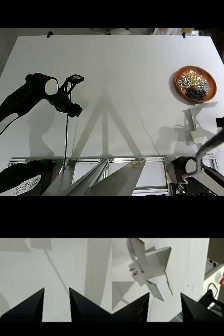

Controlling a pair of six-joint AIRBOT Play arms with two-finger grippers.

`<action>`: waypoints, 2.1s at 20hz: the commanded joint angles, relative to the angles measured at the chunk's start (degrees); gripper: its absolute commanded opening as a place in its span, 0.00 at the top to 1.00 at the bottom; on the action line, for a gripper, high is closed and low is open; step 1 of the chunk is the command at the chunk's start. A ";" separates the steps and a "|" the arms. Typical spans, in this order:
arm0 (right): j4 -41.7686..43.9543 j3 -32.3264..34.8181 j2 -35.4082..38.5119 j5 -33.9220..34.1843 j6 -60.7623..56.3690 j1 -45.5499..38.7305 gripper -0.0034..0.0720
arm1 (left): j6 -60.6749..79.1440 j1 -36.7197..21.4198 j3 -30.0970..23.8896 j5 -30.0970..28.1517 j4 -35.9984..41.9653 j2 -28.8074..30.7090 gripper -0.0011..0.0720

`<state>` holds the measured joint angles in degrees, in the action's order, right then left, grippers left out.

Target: Fold the box and place the chain.

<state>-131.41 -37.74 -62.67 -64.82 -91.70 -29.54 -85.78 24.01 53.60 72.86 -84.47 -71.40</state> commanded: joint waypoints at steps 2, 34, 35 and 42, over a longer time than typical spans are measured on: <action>-0.35 0.02 -2.36 5.35 3.48 -5.22 0.44 | 0.02 0.00 -0.02 0.02 0.00 0.04 0.51; 55.39 5.44 20.87 0.98 6.43 44.44 0.93 | 5.05 0.02 -1.01 -8.41 5.09 0.00 0.51; 55.39 5.44 20.87 0.96 6.43 44.83 0.93 | 7.87 0.02 -1.03 -11.10 7.98 -0.24 0.51; 55.65 5.44 20.87 0.96 6.43 45.24 0.93 | 56.28 0.02 -1.16 -11.56 51.49 -7.67 0.18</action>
<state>-75.99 -32.32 -41.85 -63.92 -85.23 15.42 -54.46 24.01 52.49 60.60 -55.83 -75.66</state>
